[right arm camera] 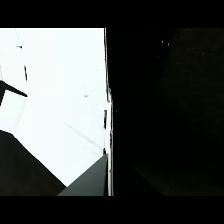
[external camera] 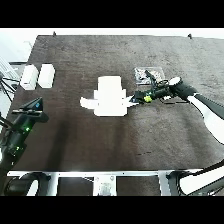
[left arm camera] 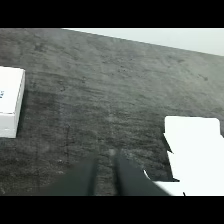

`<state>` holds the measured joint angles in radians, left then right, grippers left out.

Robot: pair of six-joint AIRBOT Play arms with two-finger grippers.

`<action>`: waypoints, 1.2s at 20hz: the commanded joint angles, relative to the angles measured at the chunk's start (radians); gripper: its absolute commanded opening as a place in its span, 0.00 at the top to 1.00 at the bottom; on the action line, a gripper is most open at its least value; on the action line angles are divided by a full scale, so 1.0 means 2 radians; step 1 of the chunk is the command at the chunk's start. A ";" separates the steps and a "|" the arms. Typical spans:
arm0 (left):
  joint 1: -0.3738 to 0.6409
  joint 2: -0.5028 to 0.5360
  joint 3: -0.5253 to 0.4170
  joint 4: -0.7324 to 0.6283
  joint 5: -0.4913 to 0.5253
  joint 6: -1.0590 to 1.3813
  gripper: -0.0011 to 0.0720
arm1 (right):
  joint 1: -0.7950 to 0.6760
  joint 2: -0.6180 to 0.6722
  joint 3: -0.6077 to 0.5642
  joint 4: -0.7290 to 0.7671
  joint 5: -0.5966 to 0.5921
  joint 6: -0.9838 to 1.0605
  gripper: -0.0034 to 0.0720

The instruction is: Fold the box and place the chain.

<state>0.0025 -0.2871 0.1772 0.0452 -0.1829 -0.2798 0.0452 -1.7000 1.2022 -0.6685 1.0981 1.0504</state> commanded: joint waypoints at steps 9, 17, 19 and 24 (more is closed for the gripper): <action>0.000 -0.109 0.060 0.010 -0.048 0.051 0.23 | 0.001 0.000 0.001 -0.002 0.000 -0.011 0.94; 0.000 -0.457 0.308 0.043 -0.218 0.036 0.34 | 0.001 0.000 0.001 -0.001 0.001 -0.011 0.94; -0.001 -0.532 0.385 0.081 -0.267 -0.015 0.34 | 0.001 0.000 0.001 0.000 0.000 -0.010 0.94; -0.027 -0.686 0.592 0.290 -0.375 -0.220 0.34 | 0.001 0.000 0.000 -0.001 -0.004 -0.007 0.94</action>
<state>-0.0246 -1.4876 1.1458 0.3943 -0.7795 -0.4950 0.0467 -1.7000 1.2026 -0.6708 1.0977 1.0332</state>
